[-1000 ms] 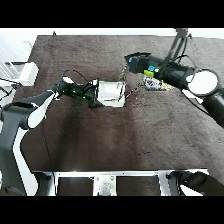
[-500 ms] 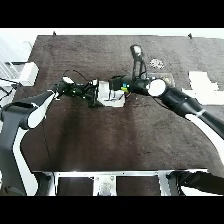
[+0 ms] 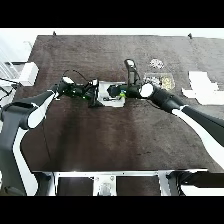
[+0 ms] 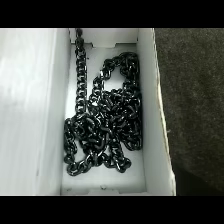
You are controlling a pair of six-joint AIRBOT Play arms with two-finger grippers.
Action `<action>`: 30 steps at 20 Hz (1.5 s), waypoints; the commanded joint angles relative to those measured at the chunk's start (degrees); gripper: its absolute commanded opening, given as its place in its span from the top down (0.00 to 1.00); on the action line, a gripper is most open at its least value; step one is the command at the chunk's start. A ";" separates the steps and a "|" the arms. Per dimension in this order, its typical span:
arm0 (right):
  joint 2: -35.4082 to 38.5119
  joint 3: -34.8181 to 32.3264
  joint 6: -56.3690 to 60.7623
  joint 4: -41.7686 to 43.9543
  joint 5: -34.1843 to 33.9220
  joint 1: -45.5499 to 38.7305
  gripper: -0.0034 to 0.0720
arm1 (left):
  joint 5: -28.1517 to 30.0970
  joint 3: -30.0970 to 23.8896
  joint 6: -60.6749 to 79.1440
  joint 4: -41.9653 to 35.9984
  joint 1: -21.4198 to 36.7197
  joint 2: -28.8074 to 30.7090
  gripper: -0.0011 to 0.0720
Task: Fold the box and place the chain.
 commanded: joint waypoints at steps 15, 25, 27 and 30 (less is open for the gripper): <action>-6.93 -1.22 6.54 1.79 -3.32 -21.57 0.30 | 0.02 0.02 0.02 0.00 -0.02 0.00 0.58; -11.02 4.44 6.49 1.55 -0.76 -20.28 0.40 | 0.00 0.02 0.00 0.00 -0.04 0.00 0.58; -11.50 5.86 6.49 -0.46 -0.09 -20.28 0.40 | 0.00 0.02 0.00 0.00 -0.02 0.00 0.58; -11.47 6.05 6.29 -0.37 0.04 -20.59 0.39 | -0.02 0.02 0.00 0.00 -0.04 0.00 0.58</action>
